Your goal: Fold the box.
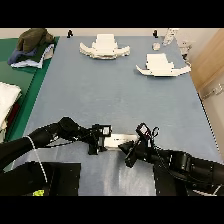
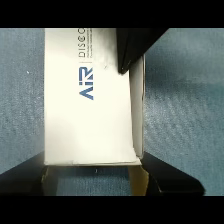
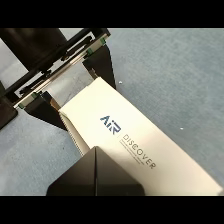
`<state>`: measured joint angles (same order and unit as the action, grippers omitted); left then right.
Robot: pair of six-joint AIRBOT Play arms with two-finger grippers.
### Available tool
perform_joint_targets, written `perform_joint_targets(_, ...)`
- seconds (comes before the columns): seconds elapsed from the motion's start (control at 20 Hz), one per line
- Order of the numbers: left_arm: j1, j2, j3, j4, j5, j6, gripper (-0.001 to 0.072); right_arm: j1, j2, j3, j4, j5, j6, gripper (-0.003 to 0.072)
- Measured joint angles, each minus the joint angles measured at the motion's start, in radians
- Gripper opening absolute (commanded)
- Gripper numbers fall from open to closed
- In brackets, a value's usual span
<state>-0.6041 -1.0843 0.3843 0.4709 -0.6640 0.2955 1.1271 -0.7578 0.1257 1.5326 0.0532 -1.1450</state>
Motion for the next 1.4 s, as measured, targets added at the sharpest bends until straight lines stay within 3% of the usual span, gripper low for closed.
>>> perform_joint_targets(0.4, 0.000, 0.000, 0.000, 0.000, 0.000, -0.001, 0.0511, -0.003, 0.075, 0.074, -0.070, 0.005, -0.001, 0.0009)
perform_joint_targets(0.5, 0.000, 0.000, 0.000, 0.000, 0.000, -0.001, 0.0511, -0.014, 0.080, 0.109, -0.124, -0.040, -0.001, 0.0009)
perform_joint_targets(0.6, 0.000, 0.000, 0.000, 0.000, 0.000, -0.001, 0.0511, -0.038, 0.083, 0.165, -0.205, -0.139, -0.003, 0.0009)
perform_joint_targets(0.8, 0.000, 0.000, 0.000, 0.000, 0.000, -0.001, 0.0511, -0.143, 0.072, 0.333, -0.421, -0.448, -0.003, 0.0009)
perform_joint_targets(1.0, 0.000, 0.000, 0.000, 0.000, 0.000, 0.000, 0.0511, -0.313, -0.012, 0.538, -0.512, -0.697, -0.002, 0.0009)
perform_joint_targets(1.15, 0.000, 0.000, 0.000, 0.000, 0.000, 0.000, 0.0511, -0.458, -0.133, 0.694, -0.473, -0.834, -0.006, 0.0004)
perform_joint_targets(1.4, 0.000, 0.000, 0.000, 0.000, 0.000, 0.000, 0.0511, -0.665, -0.367, 0.882, -0.207, -0.944, -0.223, 0.0000)
